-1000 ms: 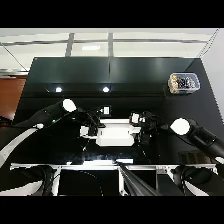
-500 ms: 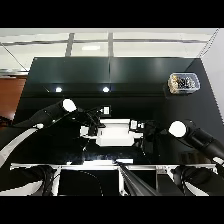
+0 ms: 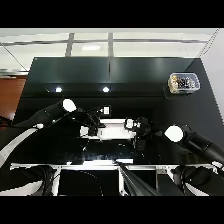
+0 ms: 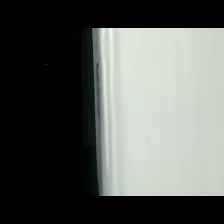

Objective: Fold the box and place the chain.

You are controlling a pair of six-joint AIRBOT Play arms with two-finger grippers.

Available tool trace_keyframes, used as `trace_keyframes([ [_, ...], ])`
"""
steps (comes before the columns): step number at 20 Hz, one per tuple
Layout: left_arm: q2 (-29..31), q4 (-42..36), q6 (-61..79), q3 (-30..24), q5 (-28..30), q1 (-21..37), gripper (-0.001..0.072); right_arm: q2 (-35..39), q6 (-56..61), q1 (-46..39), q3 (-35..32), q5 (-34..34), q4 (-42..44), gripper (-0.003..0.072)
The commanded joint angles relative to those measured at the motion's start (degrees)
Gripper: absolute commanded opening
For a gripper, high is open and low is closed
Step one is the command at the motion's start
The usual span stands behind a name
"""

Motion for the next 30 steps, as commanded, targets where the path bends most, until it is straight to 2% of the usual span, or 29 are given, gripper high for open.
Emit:
trace_keyframes([
  [1, 0.0, 0.0, 0.0, 0.1, 0.0, 0.0, 0.0025, 0.5, -0.3, 0.2, 0.2, -1.8, -6.1, 0.0607],
  [8, 0.0, 0.0, 0.0, 0.1, 0.0, 0.0, 0.0025, 0.4, -4.0, -2.8, 0.2, -2.5, -3.8, 0.0607],
  [12, 0.0, 0.0, 0.0, 0.1, 0.0, 0.0, 0.0025, 0.4, -10.5, -6.3, 0.2, -2.2, 5.2, 0.0606],
  [15, 0.0, 0.0, 0.0, 0.1, 0.0, 0.0, 0.0025, -0.3, -11.2, -6.2, 0.2, -2.2, 8.0, 0.0606],
  [26, 0.1, 0.6, 0.6, 0.1, 0.1, -0.4, 0.0024, -2.2, -11.4, -7.8, 0.2, -3.4, 9.6, 0.0607],
  [30, 0.7, 2.8, 1.3, 0.1, 0.0, -1.6, 0.0023, -2.2, -11.5, -8.4, 0.2, -0.6, 9.8, 0.0607],
])
